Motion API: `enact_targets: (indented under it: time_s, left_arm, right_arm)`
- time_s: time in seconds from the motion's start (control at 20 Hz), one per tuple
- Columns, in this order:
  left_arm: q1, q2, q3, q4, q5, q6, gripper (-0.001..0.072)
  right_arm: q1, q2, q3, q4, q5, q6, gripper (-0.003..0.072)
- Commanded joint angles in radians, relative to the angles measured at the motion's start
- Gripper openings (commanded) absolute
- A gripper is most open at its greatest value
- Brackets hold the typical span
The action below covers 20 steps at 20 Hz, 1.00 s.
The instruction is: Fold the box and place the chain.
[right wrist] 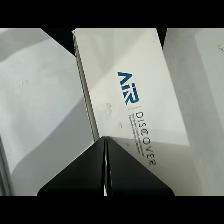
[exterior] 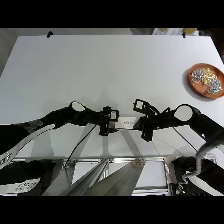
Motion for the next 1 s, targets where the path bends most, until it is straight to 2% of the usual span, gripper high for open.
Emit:
enact_targets:
  time_s: [0.0, 0.1, 0.25, 0.4, 0.55, 0.65, 0.75, 0.85, 0.95]
  left_arm:
    - [0.0, 0.0, 0.0, 0.001, 0.0, 0.001, 0.0018]
    - [0.0, 0.001, 0.0, 0.001, 0.0, 0.001, 0.0018]
    - [0.0, 0.0, 0.0, 0.001, 0.001, 0.001, 0.0018]
    - [0.0, 0.001, 0.0, 0.001, 0.0, 0.001, 0.0018]
    - [0.0, 0.001, 0.0, 0.001, 0.0, 0.001, 0.0018]
    - [0.0, 0.001, 0.0, 0.002, -0.002, 0.001, 0.0018]
    - [0.0, 0.001, 0.0, 0.001, 0.0, 0.001, 0.0018]
    - [0.0, 0.001, 0.0, 0.001, 0.0, 0.001, 0.0018]
    - [0.0, 0.001, 0.0, 0.001, 0.0, 0.001, 0.0018]
  right_arm:
    - [-0.001, 0.041, 0.056, -0.028, -0.004, 0.121, 0.002]
    - [-0.001, 0.066, 0.109, -0.135, 0.001, 0.309, 0.002]
    - [-0.002, 0.103, 0.167, -0.4, 0.064, 0.69, 0.0019]
    - [-0.078, 0.122, 0.169, -0.621, 0.252, 0.974, 0.0019]
    - [-0.188, 0.122, 0.164, -0.818, 0.425, 1.094, 0.0019]
    - [-0.221, 0.122, 0.129, -0.842, 0.393, 1.18, 0.0019]
    - [-0.221, 0.122, 0.061, -0.85, 0.34, 1.15, 0.0019]
    - [-0.221, 0.122, 0.007, -0.874, 0.341, 1.148, 0.002]
    - [-0.221, 0.123, 0.002, -0.864, 0.362, 1.153, 0.002]
